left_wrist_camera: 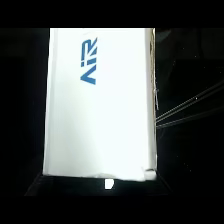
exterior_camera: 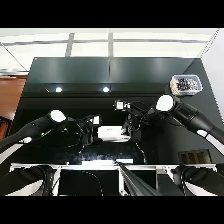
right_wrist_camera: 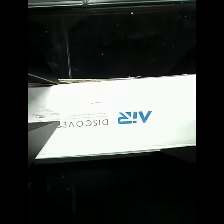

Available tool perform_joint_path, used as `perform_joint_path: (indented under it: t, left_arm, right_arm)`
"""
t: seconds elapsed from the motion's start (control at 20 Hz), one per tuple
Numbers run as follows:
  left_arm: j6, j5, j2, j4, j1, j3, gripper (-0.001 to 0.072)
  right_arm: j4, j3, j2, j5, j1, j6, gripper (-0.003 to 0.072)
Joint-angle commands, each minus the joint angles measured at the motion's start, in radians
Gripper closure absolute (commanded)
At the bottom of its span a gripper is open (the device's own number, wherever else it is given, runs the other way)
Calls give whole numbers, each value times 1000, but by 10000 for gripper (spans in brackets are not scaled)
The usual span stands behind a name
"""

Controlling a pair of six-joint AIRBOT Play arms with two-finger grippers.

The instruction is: Fold the box and place the chain.

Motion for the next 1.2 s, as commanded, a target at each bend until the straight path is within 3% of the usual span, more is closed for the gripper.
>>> perform_joint_path:
  t: [0.0, 0.1, 1.0, 1.15]
  left_arm:
    - [0, 0, -1, 0, 0, 1, 230]
    - [0, 0, -1, 0, 0, 1, 230]
    - [0, 0, -1, 0, 0, 1, 230]
    - [0, 0, -1, 0, 0, 1, 230]
  right_arm:
    - [3, 0, 0, -20, 1, 0, 401]
    - [3, 0, 0, -20, 1, 7, 441]
    - [14, -31, 0, -8, 1, 23, 440]
    - [33, -31, 0, 9, 1, 26, 410]
